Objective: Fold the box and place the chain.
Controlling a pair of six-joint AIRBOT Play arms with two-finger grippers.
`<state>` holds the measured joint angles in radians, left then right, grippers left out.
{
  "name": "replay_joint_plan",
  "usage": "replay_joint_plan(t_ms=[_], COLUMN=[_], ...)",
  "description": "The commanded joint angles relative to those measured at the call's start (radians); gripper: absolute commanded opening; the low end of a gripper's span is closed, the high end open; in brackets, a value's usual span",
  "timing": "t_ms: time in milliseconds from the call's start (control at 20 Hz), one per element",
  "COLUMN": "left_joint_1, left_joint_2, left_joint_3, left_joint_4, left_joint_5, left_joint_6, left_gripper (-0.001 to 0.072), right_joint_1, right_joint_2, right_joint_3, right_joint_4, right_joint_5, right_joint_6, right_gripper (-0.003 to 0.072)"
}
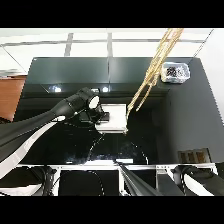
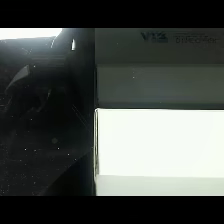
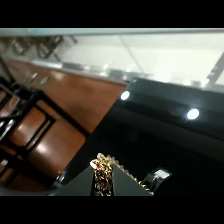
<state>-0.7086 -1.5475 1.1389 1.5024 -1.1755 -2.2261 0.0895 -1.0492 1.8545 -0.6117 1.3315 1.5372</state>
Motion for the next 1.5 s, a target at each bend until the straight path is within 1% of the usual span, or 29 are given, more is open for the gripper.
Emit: replay_joint_plan(t_ms=[0,450,600,750,900,1000,1050,1200,1250,1300,1350,1400,1450], left_joint_1=[0.000,0.000,0.000,0.000,0.000,0.000,0.000,0.001,0.000,0.000,0.000,0.000,0.000], left_joint_2=[-0.001,-0.001,-0.001,-0.001,-0.001,-0.001,-0.001,-0.001,-0.001,-0.001,-0.001,-0.001,-0.001], left_joint_3=[0.001,0.001,0.001,0.001,0.001,0.001,0.001,0.001,0.001,0.001,0.001,0.001,0.001], left_joint_4=[0.000,0.000,0.000,0.000,0.000,0.000,0.000,0.000,0.000,0.000,0.000,0.000,0.000], left_joint_5=[-0.002,-0.003,-0.003,-0.002,-0.002,-0.002,-0.002,-0.001,-0.001,-0.002,-0.003,-0.003,-0.003], left_joint_6=[0.000,0.000,0.000,0.000,0.000,0.000,0.000,0.000,0.000,0.000,0.000,0.000,0.000], left_gripper=[0.0028,0.0028,0.0028,0.0028,0.0028,0.0028,0.0028,0.0028,0.0028,0.0028,0.0028,0.0028,0.0028], right_joint_1=[0.096,0.304,0.325,0.324,0.325,0.332,0.341,0.398,0.411,0.415,0.414,0.402,0.376], right_joint_2=[-0.007,-0.096,-0.124,-0.126,-0.126,-0.126,-0.127,-0.155,-0.176,-0.195,-0.208,-0.205,-0.196], right_joint_3=[-0.031,-0.154,-0.200,-0.280,-0.416,-0.537,-0.601,-0.794,-0.832,-0.848,-0.849,-0.846,-0.834], right_joint_4=[0.005,0.005,-0.008,-0.100,-0.153,-0.153,-0.153,-0.153,-0.151,-0.151,-0.152,-0.151,-0.150], right_joint_5=[0.008,-0.067,-0.079,-0.069,-0.073,-0.130,-0.184,-0.397,-0.433,-0.438,-0.431,-0.414,-0.364], right_joint_6=[0.014,0.014,0.006,0.015,0.026,0.026,0.026,0.026,0.026,0.026,0.025,0.013,-0.018], right_gripper=[0.0017,0.0017,0.0017,0.0018,0.0018,0.0018,0.0018,0.0019,0.0020,0.0022,0.0100,0.0353,0.0383])
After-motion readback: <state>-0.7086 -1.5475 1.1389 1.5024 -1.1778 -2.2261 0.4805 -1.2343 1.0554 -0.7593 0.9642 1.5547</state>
